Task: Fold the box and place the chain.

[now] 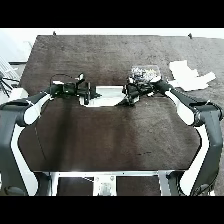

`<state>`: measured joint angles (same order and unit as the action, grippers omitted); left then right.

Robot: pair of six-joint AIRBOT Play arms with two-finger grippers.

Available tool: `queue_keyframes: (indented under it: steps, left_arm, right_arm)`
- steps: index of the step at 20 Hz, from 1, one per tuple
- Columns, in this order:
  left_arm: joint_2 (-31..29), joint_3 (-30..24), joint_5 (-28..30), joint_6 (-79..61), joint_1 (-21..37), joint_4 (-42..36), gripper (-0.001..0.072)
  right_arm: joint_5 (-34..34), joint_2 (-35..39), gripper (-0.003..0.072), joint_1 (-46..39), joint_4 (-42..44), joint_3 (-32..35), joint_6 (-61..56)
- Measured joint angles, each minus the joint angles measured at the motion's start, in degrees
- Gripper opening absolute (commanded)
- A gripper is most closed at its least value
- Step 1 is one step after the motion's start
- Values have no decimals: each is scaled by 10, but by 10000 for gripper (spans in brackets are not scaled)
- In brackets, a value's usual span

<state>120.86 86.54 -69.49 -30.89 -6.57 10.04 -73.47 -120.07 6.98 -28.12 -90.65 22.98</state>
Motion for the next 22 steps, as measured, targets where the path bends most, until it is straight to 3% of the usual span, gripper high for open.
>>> queue_keyframes:
  steps: [22]
  left_arm:
    - [0,0,0,0,0,0,22]
  right_arm:
    - [0,0,521,1,0,0,15]
